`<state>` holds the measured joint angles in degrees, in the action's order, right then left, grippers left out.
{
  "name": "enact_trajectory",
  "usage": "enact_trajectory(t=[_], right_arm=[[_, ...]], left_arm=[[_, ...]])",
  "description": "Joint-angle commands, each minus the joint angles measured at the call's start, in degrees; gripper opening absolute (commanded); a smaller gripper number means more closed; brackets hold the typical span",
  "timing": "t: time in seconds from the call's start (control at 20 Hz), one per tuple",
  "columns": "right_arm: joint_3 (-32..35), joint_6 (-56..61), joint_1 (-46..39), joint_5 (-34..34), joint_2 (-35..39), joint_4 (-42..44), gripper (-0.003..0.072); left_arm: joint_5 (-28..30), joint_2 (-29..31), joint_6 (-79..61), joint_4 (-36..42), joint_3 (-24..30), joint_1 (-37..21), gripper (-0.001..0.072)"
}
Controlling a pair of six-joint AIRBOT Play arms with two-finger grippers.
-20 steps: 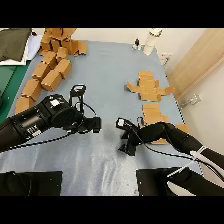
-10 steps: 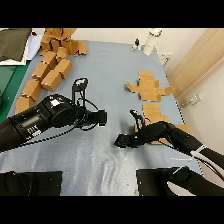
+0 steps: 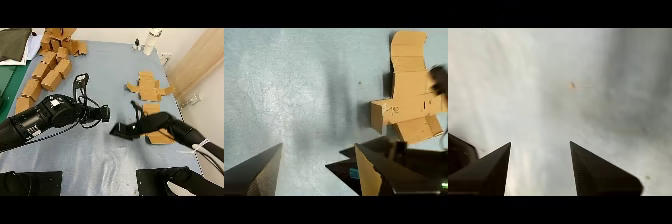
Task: Fold the box.
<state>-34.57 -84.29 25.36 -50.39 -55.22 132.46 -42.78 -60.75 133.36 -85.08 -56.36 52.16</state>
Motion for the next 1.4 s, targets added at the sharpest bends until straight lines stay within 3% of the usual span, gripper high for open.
enact_trajectory(t=[0.0, 0.15, 0.4, 0.45, 0.5, 0.55, 0.65, 0.8, 0.9, 0.95, 1.05, 1.2, 1.35], right_arm=[[-10.82, -0.17, -0.02, -0.28, 0.04, -0.15, 0.062], [-14.88, -0.15, -0.11, -0.15, 0.07, -1.6, 0.0644], [-14.93, 4.68, 0.07, 4.2, -0.2, -0.68, 0.0642], [-14.93, 4.94, 0.0, 4.39, -0.2, -1.09, 0.0615], [-14.93, 5.01, -0.31, 4.11, -0.17, -1.84, 0.0432], [-14.95, 5.81, -1.05, 2.86, -0.15, -2.75, 0.0373], [-15.61, 8.52, -5.62, -5.07, -0.04, -7.67, 0.0374], [-17.94, 9.81, -16.92, -24.87, 0.87, -20.79, 0.0376], [-18.95, 9.79, -24.48, -32.0, 2.95, -29.81, 0.0377], [-19.21, 9.7, -27.91, -33.88, 3.93, -33.55, 0.038], [-19.28, 8.0, -34.71, -36.39, 4.68, -41.79, 0.0533], [-19.28, 1.92, -41.92, -36.39, 3.39, -48.83, 0.0534], [-19.21, 0.79, -46.6, -33.86, -0.35, -52.54, 0.0534]], left_arm=[[0.11, 0.02, -0.04, -0.02, -0.07, -0.04, 0.0685], [-2.58, 0.02, -0.04, -0.02, -0.07, -0.04, 0.0685], [-5.9, 0.02, -0.63, -0.04, -0.07, -0.04, 0.0685], [-6.03, 0.02, -1.22, -0.04, -0.07, -0.04, 0.0685], [-6.78, 0.02, -1.38, -0.02, -0.07, -0.04, 0.0685], [-7.93, 0.02, -1.38, 0.0, -0.07, -0.04, 0.0685], [-11.61, 0.13, -1.49, -0.72, -0.04, -0.2, 0.0685], [-20.09, 1.77, -1.55, -5.77, 0.72, -0.48, 0.0685], [-22.84, 4.68, -1.53, -9.79, 2.6, -1.38, 0.0685], [-23.34, 6.43, -1.77, -10.49, 3.89, -3.04, 0.0685], [-24.61, 9.49, -4.7, -10.05, 6.47, -8.24, 0.0685], [-26.97, 11.8, -6.64, -10.12, 8.02, -14.4, 0.0685], [-25.49, 11.89, -6.93, -10.14, 7.98, -15.89, 0.0685]])
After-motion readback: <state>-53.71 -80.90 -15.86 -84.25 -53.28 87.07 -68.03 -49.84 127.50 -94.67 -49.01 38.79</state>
